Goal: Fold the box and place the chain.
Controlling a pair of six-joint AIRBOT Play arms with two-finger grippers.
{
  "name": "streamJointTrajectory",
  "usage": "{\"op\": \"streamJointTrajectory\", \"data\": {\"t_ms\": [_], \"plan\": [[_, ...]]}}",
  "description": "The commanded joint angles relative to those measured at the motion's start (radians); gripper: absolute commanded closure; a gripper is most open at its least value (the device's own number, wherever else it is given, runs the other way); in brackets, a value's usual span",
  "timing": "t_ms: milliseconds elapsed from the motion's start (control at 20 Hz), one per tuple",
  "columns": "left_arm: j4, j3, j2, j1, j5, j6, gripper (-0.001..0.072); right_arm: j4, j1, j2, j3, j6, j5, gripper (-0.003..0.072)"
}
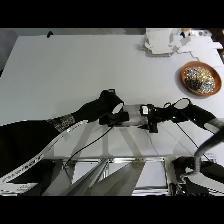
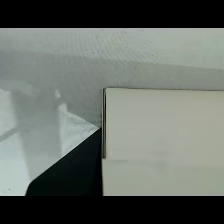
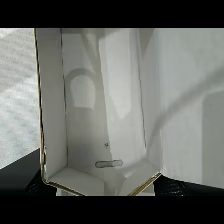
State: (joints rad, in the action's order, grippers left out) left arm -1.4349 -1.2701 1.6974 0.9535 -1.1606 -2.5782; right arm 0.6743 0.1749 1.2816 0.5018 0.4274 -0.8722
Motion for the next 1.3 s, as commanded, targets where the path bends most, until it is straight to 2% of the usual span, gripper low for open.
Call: {"op": "streamJointTrajectory", "data": {"t_ms": [0,200,350,550,700,850,900,1000,1050,1250], "plan": [[-0.026,-0.002,0.006,0.008,0.012,-0.005,0.0709,0.000,0.000,0.000,0.001,0.000,0.000,0.0346],[-0.026,-0.002,0.004,0.008,0.008,-0.003,0.0697,0.000,0.000,0.000,0.001,0.000,0.000,0.0346],[-0.026,-0.003,-0.022,0.000,0.007,0.049,0.0484,0.000,0.000,0.000,0.001,0.000,0.000,0.0346],[-0.040,-0.003,-0.045,-0.007,-0.011,0.119,0.0483,0.000,0.000,0.000,0.001,0.000,0.000,0.0346],[-0.041,-0.003,-0.045,-0.007,-0.019,0.161,0.0485,0.000,0.000,0.000,0.001,0.000,0.000,0.0346],[-0.040,-0.003,-0.035,-0.006,-0.019,0.169,0.0534,0.000,0.000,0.000,0.001,0.000,0.000,0.0346],[-0.040,-0.003,-0.027,-0.003,-0.019,0.169,0.0611,0.000,0.000,0.000,0.001,0.000,0.000,0.0346],[-0.038,-0.003,-0.010,0.002,-0.020,0.169,0.0658,0.000,0.000,0.000,0.001,0.000,0.000,0.0346],[-0.036,-0.003,-0.004,0.005,-0.020,0.169,0.0707,0.000,0.000,-0.001,0.001,0.000,0.000,0.0346],[-0.036,-0.003,0.004,0.009,-0.022,0.165,0.0708,0.000,0.000,-0.001,0.001,0.000,0.000,0.0346]]}}
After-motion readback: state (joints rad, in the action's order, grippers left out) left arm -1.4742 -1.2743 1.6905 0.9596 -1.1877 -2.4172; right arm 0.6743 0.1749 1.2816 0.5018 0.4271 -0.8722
